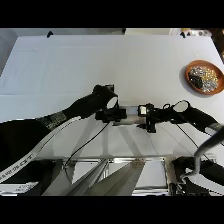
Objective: Fold the box and place the chain.
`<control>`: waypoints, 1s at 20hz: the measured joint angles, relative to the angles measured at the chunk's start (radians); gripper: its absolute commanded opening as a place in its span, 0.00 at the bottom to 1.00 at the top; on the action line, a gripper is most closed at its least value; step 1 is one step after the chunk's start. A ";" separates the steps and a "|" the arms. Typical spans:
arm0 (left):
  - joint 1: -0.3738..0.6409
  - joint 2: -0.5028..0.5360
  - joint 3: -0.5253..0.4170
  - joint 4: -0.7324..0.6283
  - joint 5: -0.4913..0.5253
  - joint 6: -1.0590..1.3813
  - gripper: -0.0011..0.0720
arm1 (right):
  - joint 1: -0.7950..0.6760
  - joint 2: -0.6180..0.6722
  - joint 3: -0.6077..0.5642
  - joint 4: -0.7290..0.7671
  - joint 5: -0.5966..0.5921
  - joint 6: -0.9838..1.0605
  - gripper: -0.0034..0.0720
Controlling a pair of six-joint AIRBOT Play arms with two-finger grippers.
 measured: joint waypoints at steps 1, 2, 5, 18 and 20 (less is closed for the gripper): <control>-0.005 -0.007 0.000 0.000 0.004 0.001 0.29 | 0.000 0.000 0.000 0.000 0.000 0.000 0.47; -0.008 -0.013 0.000 0.000 0.005 0.002 0.25 | 0.000 0.000 0.000 0.000 0.000 0.000 0.47; -0.014 -0.029 0.001 0.003 -0.013 -0.014 0.02 | 0.000 0.000 0.000 0.001 0.001 0.001 0.47; 0.016 0.027 0.000 -0.006 -0.053 0.094 0.75 | 0.000 0.000 0.000 0.000 0.000 0.000 0.47; 0.043 0.074 0.000 -0.008 -0.064 0.174 0.75 | 0.000 0.000 0.000 0.000 0.000 0.000 0.47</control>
